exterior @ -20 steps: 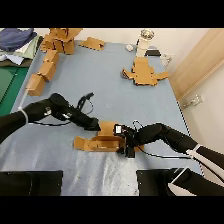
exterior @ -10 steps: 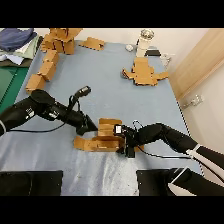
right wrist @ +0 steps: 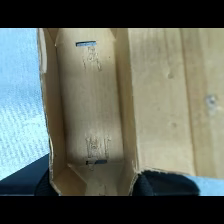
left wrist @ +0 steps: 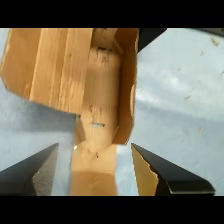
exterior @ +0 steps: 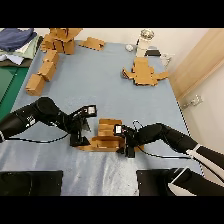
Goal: Fold the box.
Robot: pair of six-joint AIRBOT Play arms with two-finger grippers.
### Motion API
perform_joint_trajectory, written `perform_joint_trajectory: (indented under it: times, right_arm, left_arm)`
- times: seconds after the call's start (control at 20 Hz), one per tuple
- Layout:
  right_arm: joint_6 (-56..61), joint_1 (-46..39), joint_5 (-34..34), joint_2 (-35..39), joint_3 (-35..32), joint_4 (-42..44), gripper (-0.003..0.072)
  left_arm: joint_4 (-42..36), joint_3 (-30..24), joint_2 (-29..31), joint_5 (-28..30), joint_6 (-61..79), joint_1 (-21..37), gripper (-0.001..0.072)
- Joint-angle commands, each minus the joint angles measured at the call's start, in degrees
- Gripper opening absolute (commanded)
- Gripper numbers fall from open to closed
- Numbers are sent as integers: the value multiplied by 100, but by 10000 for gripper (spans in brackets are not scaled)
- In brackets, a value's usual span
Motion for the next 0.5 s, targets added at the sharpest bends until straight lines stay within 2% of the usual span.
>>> perform_joint_trajectory:
  times: [0.0,0.45]
  right_arm:
    - [0,-2,2,2,-4,2,497]
    - [0,-2,0,2,-4,2,497]
  left_arm:
    - [326,-216,-2,131,761,164,712]
    - [-70,-516,-4,509,911,-216,713]
